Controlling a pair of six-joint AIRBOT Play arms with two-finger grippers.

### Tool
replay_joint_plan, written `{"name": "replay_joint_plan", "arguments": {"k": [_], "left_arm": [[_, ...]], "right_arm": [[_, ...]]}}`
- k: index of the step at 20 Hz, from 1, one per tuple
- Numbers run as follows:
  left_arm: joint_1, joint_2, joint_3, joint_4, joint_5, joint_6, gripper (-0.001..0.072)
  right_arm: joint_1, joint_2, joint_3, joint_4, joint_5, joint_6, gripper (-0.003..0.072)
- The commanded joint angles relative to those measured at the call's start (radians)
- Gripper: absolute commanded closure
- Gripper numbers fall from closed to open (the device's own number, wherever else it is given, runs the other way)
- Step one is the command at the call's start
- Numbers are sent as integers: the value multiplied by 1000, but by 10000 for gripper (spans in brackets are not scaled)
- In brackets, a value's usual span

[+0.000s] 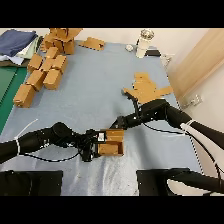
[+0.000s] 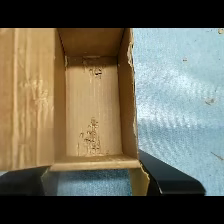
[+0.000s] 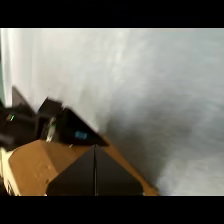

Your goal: Fold the box.

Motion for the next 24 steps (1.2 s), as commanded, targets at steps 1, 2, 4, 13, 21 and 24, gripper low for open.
{"name": "replay_joint_plan", "arguments": {"k": [1,2,4,13,21,24], "left_arm": [[0,0,1,0,1,0,399],[0,0,1,0,1,0,399],[-1,0,1,0,0,0,399],[-1,0,1,0,0,0,399],[-1,0,1,0,0,0,399],[-1,0,1,0,0,0,399]], "right_arm": [[50,76,-49,-8,-59,-149,686],[64,106,-72,-30,-53,-150,685],[101,185,-138,-73,7,-167,684],[337,532,-322,-300,393,-192,683],[571,686,-365,-687,578,-183,379],[590,684,-367,-691,537,-193,270]]}}
